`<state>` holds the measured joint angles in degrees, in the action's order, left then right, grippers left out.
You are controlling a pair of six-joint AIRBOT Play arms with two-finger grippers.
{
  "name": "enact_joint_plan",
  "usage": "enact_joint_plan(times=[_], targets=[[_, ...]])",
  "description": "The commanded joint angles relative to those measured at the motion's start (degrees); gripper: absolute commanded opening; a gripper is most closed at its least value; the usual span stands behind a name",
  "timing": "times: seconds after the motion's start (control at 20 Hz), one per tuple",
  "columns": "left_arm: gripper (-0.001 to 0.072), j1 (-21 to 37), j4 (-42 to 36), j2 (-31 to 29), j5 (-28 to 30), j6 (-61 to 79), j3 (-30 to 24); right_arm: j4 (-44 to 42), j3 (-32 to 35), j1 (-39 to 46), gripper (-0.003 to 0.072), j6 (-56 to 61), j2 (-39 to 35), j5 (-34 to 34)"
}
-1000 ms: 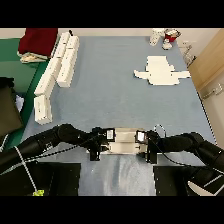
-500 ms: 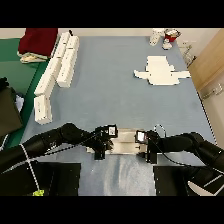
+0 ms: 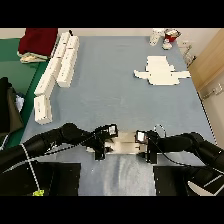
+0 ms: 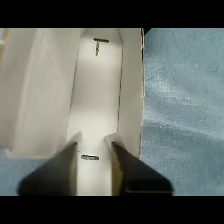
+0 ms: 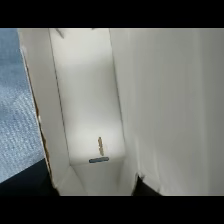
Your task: Fold the box.
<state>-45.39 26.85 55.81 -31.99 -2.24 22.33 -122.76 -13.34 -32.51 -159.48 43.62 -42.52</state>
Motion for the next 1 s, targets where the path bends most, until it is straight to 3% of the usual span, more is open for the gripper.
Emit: enact_joint_plan(times=[0.0,0.15,0.3,0.45,0.7,0.85,0.95], targets=[[0.0014,0.04,0.72,-0.04,-2.40,-0.26,0.04,0.00,-0.04,0.00,0.0529,0.00,-0.07,0.00],[0.0014,0.11,5.90,-0.55,-4.17,-8.15,0.39,0.00,-0.04,0.00,0.0529,0.00,-0.07,0.00],[0.0014,0.11,16.57,-3.26,-8.15,-29.64,2.01,0.00,-0.04,0.00,0.0528,0.00,-0.07,0.02],[0.0014,0.13,27.28,-8.52,-12.28,-49.57,3.17,0.00,-0.04,0.00,0.0528,0.00,-0.07,0.02],[0.0014,0.15,48.35,-19.06,-13.05,-83.27,3.39,0.00,-0.04,0.00,0.0528,0.00,-0.07,0.00],[0.0014,4.07,64.83,-22.16,-21.64,-103.65,3.39,0.00,-0.04,0.00,0.0528,0.00,-0.07,0.00],[0.0013,10.51,66.42,-22.12,-28.28,-104.94,3.34,0.00,-0.04,0.00,0.0529,0.00,-0.07,0.00]])
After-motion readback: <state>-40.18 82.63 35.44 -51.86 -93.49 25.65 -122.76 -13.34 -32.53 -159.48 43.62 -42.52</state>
